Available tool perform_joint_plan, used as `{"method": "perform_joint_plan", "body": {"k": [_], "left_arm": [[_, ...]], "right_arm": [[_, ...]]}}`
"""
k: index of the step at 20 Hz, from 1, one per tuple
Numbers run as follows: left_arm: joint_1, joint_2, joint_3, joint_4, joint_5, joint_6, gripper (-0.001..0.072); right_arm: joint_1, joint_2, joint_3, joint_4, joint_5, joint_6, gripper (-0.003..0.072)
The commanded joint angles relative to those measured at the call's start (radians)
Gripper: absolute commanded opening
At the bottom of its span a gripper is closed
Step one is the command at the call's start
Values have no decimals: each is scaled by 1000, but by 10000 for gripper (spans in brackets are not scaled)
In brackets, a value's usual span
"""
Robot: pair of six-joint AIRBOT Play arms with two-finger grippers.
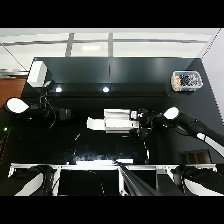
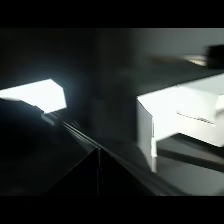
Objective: Fold the box and place the chain.
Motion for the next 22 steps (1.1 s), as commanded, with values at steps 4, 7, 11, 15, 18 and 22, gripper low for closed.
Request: {"method": "perform_joint_plan", "body": {"k": [4, 7, 11, 15, 18, 22], "left_arm": [[-91, -277, -11, -229, 49, -52, 27], [-195, -340, 25, -269, 81, -24, 27], [-256, -355, 42, -272, 112, -24, 28], [-228, -354, 42, -321, 40, 60, 34], [-172, -354, 45, -380, -14, 92, 551], [-113, -353, 78, -395, -100, 101, 651]], "right_arm": [[0, 0, 0, 1, 0, 0, 243], [0, 0, 0, 0, 0, 0, 244], [0, 1, 0, 1, 0, 1, 244], [0, 1, 0, 0, 0, 0, 243], [0, 0, 0, 0, 0, 1, 243], [0, 0, 0, 0, 0, 1, 243]]}}
